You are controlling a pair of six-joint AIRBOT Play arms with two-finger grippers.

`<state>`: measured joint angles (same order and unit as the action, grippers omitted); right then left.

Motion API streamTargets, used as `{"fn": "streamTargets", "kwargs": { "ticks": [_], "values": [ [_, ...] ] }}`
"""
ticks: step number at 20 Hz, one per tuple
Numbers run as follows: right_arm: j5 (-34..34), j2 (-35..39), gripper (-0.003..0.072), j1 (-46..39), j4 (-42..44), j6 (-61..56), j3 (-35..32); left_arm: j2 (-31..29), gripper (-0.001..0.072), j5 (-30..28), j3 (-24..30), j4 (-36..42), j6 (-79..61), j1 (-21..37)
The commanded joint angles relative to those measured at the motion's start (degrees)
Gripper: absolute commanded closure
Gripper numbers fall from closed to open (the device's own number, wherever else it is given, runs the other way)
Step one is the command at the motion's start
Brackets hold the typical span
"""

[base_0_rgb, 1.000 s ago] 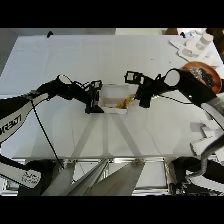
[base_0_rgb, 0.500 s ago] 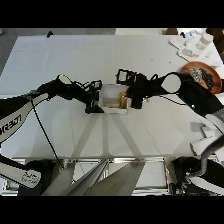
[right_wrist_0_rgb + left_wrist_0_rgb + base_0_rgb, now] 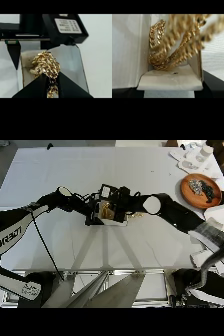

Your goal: Fold the box and place the chain.

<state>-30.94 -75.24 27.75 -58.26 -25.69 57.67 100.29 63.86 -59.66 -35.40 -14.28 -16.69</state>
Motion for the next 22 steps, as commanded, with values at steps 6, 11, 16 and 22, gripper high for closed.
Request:
{"fn": "streamTargets", "kwargs": {
  "ticks": [6,11,16,22],
  "values": [
    [1.38,-4.66,0.068,1.22,-3.61,-10.51,0.07,0.0,0.0373,0.0,-0.04,-0.02,0.0,0.04],
    [-0.26,-4.63,0.0493,1.22,-3.82,-10.54,0.07,0.0,0.0373,0.0,-0.04,-0.02,0.0,0.04],
    [-3.48,0.48,0.0379,0.94,-7.74,-10.51,0.07,0.0,0.0373,0.0,-0.04,-0.02,0.0,0.04],
    [-15.76,11.06,0.0379,-10.99,-10.84,-9.77,-0.13,0.0,0.0373,0.0,-0.04,-0.02,0.0,0.04]
  ]
}}
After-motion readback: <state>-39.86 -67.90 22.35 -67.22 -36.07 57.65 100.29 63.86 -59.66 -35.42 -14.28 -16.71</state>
